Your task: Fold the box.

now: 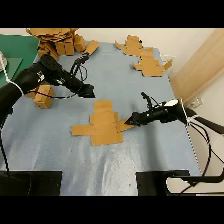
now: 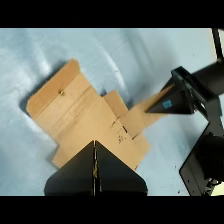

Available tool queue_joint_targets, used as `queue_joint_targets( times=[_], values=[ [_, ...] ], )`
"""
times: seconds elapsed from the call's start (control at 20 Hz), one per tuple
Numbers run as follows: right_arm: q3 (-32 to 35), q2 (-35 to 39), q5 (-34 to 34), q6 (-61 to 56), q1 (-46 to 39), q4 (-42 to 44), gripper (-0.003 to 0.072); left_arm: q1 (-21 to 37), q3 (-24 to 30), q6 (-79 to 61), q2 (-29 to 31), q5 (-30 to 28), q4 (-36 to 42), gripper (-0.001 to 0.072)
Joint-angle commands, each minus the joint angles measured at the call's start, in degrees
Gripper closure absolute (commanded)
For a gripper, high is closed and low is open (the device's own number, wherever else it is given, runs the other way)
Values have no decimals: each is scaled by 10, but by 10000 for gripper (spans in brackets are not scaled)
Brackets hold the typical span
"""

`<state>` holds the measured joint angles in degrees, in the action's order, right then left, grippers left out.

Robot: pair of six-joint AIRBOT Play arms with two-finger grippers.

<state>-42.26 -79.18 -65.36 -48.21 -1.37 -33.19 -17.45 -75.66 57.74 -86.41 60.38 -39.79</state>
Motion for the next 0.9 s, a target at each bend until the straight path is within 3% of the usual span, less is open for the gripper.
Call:
queue_joint_targets(
  times=[0.0,0.15,0.25,0.45,0.55,0.85],
  values=[
    [92,69,81,82,62,97,685,33,29,-10,-2,28,0,698],
    [158,179,132,75,107,79,686,69,50,-16,-4,48,0,694],
    [194,253,154,41,127,47,686,80,58,-23,-4,47,0,342],
    [239,366,175,-55,147,-73,685,82,76,-30,-12,47,-13,328],
    [256,400,179,-71,147,-87,685,82,92,-33,-23,47,-10,328],
    [260,406,179,-75,147,-88,685,64,107,-68,-66,104,39,327]
  ],
)
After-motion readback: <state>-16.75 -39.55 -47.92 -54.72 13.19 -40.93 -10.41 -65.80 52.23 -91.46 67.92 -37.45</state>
